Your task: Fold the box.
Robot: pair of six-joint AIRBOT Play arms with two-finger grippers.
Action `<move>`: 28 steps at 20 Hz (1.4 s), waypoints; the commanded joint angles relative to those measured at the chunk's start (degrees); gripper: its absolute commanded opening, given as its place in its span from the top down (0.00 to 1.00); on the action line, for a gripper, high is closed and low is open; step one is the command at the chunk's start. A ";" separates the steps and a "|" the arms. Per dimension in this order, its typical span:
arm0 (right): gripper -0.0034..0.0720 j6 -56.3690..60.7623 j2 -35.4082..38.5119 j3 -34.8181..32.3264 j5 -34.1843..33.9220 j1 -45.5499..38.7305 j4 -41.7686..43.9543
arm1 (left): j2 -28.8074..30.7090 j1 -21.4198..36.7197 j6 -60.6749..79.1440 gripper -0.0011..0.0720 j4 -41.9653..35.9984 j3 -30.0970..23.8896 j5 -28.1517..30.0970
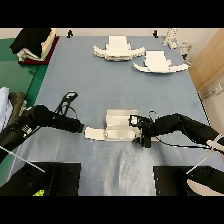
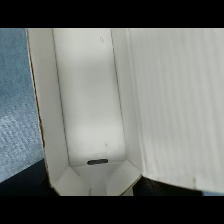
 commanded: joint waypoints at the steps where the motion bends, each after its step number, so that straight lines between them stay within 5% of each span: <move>1: 0.26 0.02 0.00 0.02 0.02 0.02 0.00 | -0.85 11.21 -8.68 0.96 -0.87 -0.48 -6.58; 4: 0.26 0.02 0.00 0.02 0.00 0.02 0.00 | -3.87 10.84 -3.48 0.96 -10.32 -2.56 -6.64; 13: 0.26 0.02 0.00 0.02 0.02 0.04 -0.02 | -12.63 -7.56 0.83 0.96 -23.47 -4.72 9.03; 15: 0.26 0.02 0.00 0.02 0.02 0.02 0.00 | -12.61 -8.17 7.39 0.96 -29.51 -4.28 8.31; 22: 0.26 0.02 0.00 0.02 0.00 0.04 0.00 | -12.61 -8.13 7.85 0.96 -29.73 -0.33 2.10; 24: 0.26 0.02 0.00 0.02 0.02 0.02 0.00 | -12.61 -8.13 7.08 0.33 -29.73 0.37 2.19; 28: 0.26 0.02 0.00 0.02 0.02 0.04 0.00 | -12.61 -8.13 7.04 0.32 -29.73 1.05 2.23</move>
